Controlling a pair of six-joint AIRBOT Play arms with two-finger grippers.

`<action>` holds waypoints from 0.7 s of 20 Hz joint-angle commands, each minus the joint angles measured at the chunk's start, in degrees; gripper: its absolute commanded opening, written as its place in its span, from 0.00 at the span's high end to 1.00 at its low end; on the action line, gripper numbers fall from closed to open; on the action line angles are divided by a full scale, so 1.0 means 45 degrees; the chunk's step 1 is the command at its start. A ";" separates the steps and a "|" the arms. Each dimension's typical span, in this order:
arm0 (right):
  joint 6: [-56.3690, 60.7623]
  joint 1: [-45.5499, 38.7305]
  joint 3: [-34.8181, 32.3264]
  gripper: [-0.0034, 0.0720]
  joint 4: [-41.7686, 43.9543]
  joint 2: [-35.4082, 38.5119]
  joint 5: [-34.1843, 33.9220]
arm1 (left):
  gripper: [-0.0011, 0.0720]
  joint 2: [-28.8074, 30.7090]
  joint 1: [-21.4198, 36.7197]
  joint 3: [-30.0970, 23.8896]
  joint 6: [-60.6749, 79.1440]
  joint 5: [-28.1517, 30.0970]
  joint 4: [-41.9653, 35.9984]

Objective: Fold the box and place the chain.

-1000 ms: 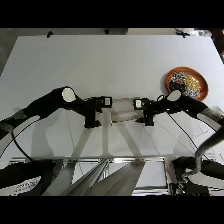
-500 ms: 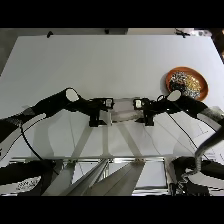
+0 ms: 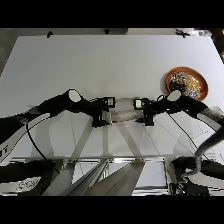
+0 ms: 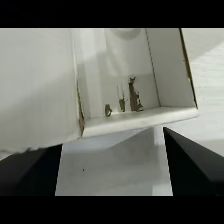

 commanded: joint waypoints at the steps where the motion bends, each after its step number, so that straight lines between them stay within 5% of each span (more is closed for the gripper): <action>1: 0.0000 0.0000 0.0005 0.42 0.0000 0.0005 0.0005 | 0.01 -0.0151 -0.0199 -0.0005 0.0005 0.0034 -0.0204; 14: 0.0000 0.0000 0.0005 0.42 0.0000 0.0005 0.0005 | 0.01 -0.0257 -0.0325 -0.0005 0.0005 0.0058 -0.1345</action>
